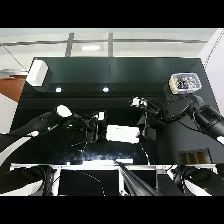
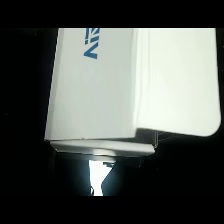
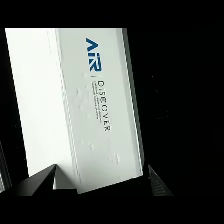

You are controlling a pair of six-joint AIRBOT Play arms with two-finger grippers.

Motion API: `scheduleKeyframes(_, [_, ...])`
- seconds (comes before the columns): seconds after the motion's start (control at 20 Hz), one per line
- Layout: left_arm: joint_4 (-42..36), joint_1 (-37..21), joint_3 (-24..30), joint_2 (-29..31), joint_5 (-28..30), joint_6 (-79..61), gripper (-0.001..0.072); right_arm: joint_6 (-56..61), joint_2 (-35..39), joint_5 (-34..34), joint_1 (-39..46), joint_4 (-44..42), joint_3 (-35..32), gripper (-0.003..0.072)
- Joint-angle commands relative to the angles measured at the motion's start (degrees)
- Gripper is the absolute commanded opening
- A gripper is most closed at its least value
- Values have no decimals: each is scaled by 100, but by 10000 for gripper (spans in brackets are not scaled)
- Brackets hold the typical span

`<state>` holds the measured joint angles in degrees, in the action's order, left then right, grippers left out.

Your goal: Fold the box and place the chain.

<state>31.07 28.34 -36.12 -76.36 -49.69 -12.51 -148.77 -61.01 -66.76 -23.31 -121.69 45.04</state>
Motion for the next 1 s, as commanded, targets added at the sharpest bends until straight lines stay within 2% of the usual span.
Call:
scheduleKeyframes(0.0, [-2,0,4,-4,0,-2,329,-2,2,92,-4,24,-20,700])
scheduleKeyframes(0.3, [-2,-2,4,-4,0,0,329,7,2,-236,-50,-317,-17,708])
scheduleKeyframes(0.6, [-2,-2,4,-4,0,0,329,629,2,275,-590,555,-17,707])
scheduleKeyframes(0.75, [-2,-2,4,-4,2,0,329,675,2,358,-627,632,-17,706])
scheduleKeyframes(0.8, [-2,-2,4,-4,2,2,329,678,2,356,-627,629,-17,683])
scheduleKeyframes(0.85, [-2,-2,4,-4,0,2,329,684,2,356,-627,627,-17,580])
scheduleKeyframes(0.9, [-2,-2,4,-4,2,0,329,697,2,356,-627,627,-17,579])
scheduleKeyframes(0.95, [-2,-2,4,-4,2,2,329,699,2,345,-627,619,-17,445])
